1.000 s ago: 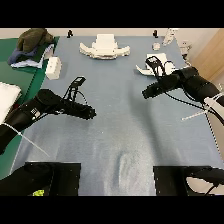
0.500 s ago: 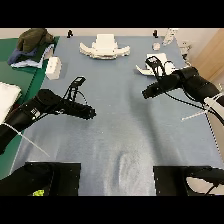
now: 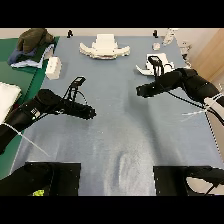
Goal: Fold the box.
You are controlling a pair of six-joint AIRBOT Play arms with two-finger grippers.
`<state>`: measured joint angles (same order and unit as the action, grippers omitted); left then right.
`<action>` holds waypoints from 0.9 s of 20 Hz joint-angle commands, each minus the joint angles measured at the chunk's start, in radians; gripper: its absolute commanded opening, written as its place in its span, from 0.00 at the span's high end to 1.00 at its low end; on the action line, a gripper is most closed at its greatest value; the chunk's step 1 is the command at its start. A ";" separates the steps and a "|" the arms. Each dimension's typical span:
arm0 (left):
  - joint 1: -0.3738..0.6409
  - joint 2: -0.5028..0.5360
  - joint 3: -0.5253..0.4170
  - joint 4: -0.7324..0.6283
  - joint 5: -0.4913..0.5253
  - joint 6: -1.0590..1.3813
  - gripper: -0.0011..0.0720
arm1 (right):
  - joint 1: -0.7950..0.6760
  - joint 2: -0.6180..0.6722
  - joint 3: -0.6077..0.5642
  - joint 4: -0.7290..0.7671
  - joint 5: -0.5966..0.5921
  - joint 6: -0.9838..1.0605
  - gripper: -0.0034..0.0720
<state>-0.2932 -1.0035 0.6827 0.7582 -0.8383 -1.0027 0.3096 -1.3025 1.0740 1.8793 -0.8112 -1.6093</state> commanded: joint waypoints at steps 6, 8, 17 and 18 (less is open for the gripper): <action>0.000 -0.001 0.001 -0.004 0.002 0.000 0.97 | -0.259 -0.140 0.274 -0.077 -0.110 0.285 0.59; 0.000 -0.001 0.001 -0.003 0.001 0.000 0.97 | -0.434 -0.264 0.459 -0.073 -0.210 0.283 0.57; 0.000 -0.001 0.001 -0.003 0.020 0.000 0.97 | -0.690 -0.710 0.881 0.136 -0.365 0.167 0.57; 0.000 -0.001 0.001 -0.004 0.020 0.000 0.97 | -0.683 -0.736 0.912 0.166 -0.364 0.151 0.57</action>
